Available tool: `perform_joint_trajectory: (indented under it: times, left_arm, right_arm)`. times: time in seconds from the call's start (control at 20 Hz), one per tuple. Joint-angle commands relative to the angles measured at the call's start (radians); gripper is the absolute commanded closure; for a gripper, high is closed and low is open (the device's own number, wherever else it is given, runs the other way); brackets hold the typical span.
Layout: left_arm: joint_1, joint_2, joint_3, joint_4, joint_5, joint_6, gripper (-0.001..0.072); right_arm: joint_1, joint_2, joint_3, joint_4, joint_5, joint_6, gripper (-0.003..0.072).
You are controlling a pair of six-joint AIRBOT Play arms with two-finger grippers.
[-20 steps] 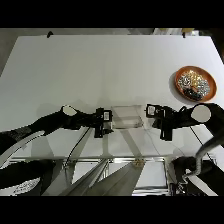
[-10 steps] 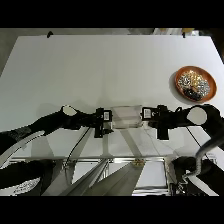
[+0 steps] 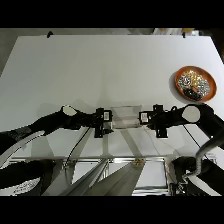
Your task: Fold the box and place the chain.
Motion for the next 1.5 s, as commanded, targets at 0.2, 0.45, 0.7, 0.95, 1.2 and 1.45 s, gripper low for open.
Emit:
perform_joint_trajectory:
  times: [0.2, 0.45, 0.7, 0.95, 1.2, 1.45]
  left_arm:
    - [0.0, 0.0, 0.0, 0.0, 0.0, 0.0, 0.0567]
    - [0.0, 0.0, 0.0, 0.0, 0.0, 0.0, 0.0567]
    - [0.0, 0.0, 0.0, 0.0, 0.0, 0.0, 0.0567]
    - [-0.001, 0.0, 0.0, 0.0, 0.0, 0.0, 0.0567]
    - [-0.001, 0.0, 0.0, 0.0, -0.001, 0.0, 0.0567]
    - [-0.001, 0.0, 0.0, 0.0, -0.003, 0.0, 0.0567]
  right_arm:
    - [0.001, -0.104, 0.0, 0.011, -0.106, -0.015, 0.0507]
    - [0.001, -0.14, 0.0, 0.206, -0.1, -0.103, 0.0524]
    - [0.001, -0.167, 0.0, 0.245, -0.081, -0.139, 0.0529]
    - [0.001, -0.17, -0.008, 0.338, -0.106, -0.184, 0.0528]
    - [0.001, -0.168, -0.053, 0.33, -0.132, -0.179, 0.0423]
    - [-0.002, -0.045, -0.053, 0.22, -0.129, 0.011, 0.0554]
